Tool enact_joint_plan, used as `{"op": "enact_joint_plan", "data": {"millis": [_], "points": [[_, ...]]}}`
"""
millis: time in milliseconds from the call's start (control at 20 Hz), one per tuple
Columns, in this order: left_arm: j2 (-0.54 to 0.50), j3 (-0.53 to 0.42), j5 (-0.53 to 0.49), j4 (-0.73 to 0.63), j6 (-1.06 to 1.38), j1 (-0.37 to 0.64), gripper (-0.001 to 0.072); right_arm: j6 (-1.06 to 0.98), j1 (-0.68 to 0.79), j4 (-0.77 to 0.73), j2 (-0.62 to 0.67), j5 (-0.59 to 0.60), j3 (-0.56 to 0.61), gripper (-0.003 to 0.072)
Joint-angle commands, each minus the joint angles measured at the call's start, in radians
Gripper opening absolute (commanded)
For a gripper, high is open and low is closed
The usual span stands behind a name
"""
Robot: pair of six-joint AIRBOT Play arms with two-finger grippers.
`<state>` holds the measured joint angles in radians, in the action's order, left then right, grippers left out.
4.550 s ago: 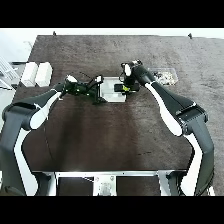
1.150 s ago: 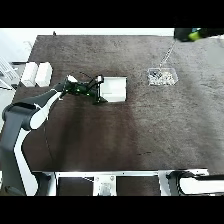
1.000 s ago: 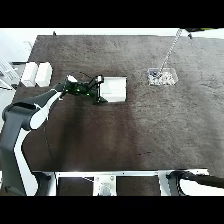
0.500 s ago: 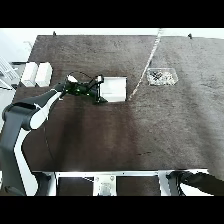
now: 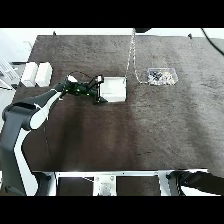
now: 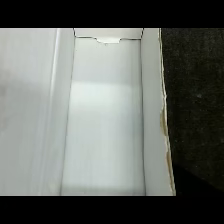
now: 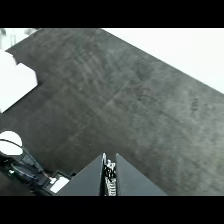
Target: Fold the box and place the chain.
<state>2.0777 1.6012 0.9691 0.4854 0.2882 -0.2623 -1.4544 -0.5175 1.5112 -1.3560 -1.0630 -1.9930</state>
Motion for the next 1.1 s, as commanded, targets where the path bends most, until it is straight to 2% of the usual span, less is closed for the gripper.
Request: {"op": "enact_joint_plan", "data": {"millis": [0,350,1050], "points": [[0.0,0.0,0.0,0.0,0.0,0.001,0.0415,-0.004,-0.031,-0.003,-0.061,0.015,0.0,0.0012],[0.0,0.0,0.0,0.0,0.0,0.001,0.0415,-0.06,-0.045,-0.003,-0.185,0.037,0.047,0.0013],[0.0,0.0,0.0,0.0,0.0,0.001,0.0415,-0.06,-0.044,0.079,-0.09,0.114,0.031,0.0012]]}}
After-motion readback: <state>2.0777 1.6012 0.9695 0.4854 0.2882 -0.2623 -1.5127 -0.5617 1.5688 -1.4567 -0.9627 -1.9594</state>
